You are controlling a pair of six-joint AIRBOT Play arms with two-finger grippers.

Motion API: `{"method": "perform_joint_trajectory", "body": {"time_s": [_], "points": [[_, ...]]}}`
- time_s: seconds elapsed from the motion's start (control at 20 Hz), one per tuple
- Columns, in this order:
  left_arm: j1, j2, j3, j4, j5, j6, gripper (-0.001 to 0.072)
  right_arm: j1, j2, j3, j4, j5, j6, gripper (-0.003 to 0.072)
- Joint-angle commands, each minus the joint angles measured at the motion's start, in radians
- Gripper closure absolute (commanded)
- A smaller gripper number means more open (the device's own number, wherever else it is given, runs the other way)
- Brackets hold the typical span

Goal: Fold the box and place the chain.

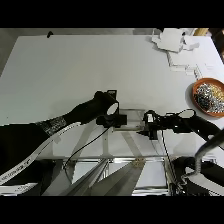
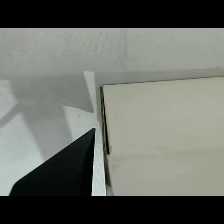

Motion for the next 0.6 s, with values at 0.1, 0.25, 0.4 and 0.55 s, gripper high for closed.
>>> {"method": "perform_joint_trajectory", "body": {"time_s": [0.1,0.25,0.4,0.55], "points": [[-0.016,-0.005,0.002,0.037,0.004,-0.023,0.0581,0.0,0.001,0.0,0.0,0.0,0.0,0.0272],[-0.021,-0.005,0.002,0.058,0.003,-0.062,0.0685,0.0,0.001,0.0,0.0,0.0,0.0,0.0272],[-0.021,-0.005,0.002,0.062,-0.001,-0.062,0.0702,0.0,0.001,0.0,0.0,0.0,0.0,0.0272],[-0.021,-0.004,0.002,0.061,-0.005,-0.062,0.0592,0.0,0.001,0.0,0.0,0.0,0.0,0.0272]]}}
